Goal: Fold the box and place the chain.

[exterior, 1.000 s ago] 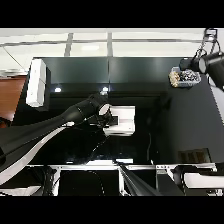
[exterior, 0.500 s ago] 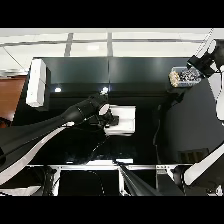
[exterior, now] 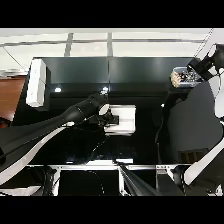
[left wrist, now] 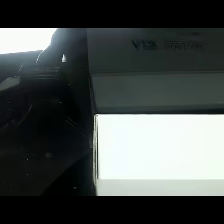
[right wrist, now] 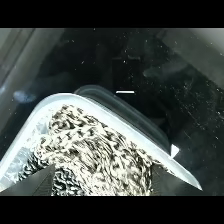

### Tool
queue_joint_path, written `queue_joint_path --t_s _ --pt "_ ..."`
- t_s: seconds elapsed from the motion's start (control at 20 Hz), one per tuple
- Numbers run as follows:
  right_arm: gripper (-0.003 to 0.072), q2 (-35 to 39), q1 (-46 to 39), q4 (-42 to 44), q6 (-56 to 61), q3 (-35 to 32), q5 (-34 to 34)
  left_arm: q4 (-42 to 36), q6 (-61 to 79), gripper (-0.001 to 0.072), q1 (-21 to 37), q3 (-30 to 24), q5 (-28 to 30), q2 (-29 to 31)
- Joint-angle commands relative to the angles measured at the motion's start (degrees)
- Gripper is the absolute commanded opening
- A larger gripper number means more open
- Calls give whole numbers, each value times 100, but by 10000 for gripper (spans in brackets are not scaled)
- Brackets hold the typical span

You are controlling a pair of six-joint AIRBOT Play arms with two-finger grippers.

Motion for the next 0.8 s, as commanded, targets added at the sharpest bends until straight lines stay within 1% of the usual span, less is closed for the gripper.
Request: queue_joint_path --t_s 0.0,0.1,0.15,0.2,0.3,0.35,0.4,0.45,0.5,0.6,0.75 --pt "402 -74 -11 166 20 9 -138 0 2 29 4 4 7 0" --pt "196 -72 -9 243 -101 9 -116 0 2 29 4 4 4 0" --pt "55 -63 -13 343 -238 9 -98 0 2 30 4 4 4 0" --pt "13 -31 -13 431 -437 9 -72 0 2 29 4 4 4 0" --pt "12 151 -24 446 -704 11 -13 0 2 29 4 4 4 0" --pt "12 317 -52 675 -935 11 -109 0 0 29 4 4 4 0" --pt "11 551 -94 1102 -1495 11 -236 0 2 29 4 4 4 0" --pt "10 811 -127 1353 -1884 11 -286 0 2 29 4 4 4 0" --pt "10 1132 -142 1375 -2098 11 -260 0 2 29 4 4 4 0" --pt "6 1746 -144 1394 -2455 9 20 0 2 29 4 4 4 0" --pt "7 2605 -92 1563 -3180 4 699 2 2 29 4 4 4 0"
